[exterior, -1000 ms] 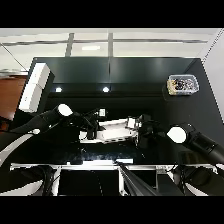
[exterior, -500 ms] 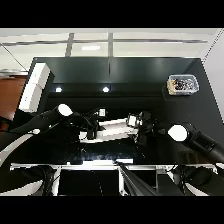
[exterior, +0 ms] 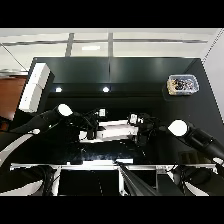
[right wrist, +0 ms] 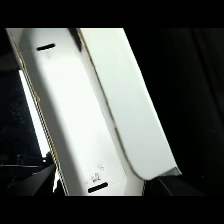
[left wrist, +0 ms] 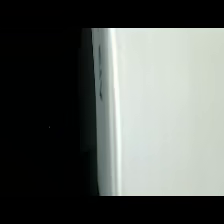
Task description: Fold the box and place the chain.
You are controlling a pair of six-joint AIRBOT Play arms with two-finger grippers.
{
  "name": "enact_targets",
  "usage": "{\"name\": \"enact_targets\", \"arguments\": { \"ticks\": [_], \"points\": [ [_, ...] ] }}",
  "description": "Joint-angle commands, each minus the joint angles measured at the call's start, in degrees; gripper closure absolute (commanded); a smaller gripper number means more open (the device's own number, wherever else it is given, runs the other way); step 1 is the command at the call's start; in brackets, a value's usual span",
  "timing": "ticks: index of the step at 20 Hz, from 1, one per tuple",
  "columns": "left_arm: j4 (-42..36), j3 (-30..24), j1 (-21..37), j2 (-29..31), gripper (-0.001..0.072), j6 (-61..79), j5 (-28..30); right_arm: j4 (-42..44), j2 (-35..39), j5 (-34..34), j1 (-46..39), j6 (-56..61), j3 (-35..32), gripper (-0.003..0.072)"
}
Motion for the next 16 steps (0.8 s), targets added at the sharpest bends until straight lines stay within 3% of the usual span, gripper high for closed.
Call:
{"name": "enact_targets", "arguments": {
  "ticks": [1, 16],
  "points": [
    [-0.02, 0.0, -0.02, 0.0, 0.0681, -0.07, 0.02, 4.07, -0.68, 2.67, -0.24, -4.2, 0.02, -0.0032],
    [-0.02, 0.0, -0.02, 0.0, 0.0681, -0.09, 0.07, 0.57, -8.26, 2.86, -0.24, -9.9, -0.02, -0.0032]
  ]
}}
